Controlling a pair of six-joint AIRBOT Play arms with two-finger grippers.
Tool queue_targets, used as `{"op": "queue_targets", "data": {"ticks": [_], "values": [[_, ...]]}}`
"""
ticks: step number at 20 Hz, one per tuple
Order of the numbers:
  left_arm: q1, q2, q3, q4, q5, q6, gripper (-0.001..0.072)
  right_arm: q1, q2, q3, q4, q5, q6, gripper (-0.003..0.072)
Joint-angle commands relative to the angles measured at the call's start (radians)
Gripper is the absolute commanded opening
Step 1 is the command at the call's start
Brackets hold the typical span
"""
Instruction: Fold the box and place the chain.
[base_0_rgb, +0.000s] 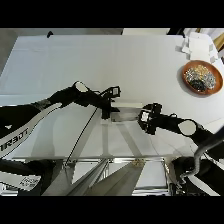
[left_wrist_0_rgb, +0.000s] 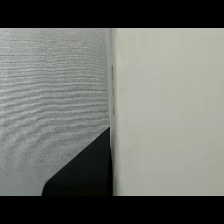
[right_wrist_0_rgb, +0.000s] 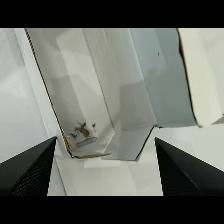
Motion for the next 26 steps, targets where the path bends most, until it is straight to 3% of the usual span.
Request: {"op": "queue_targets", "data": {"ticks": [1,26], "values": [[0.0,0.001,0.001,0.0,0.0,0.0,0.0011,-0.003,-0.042,0.026,0.015,0.009,-0.018,0.0679],[0.0,0.001,0.001,0.0,0.0,0.0,0.0011,-0.076,-0.044,0.035,0.084,0.116,-0.127,0.0697]]}}
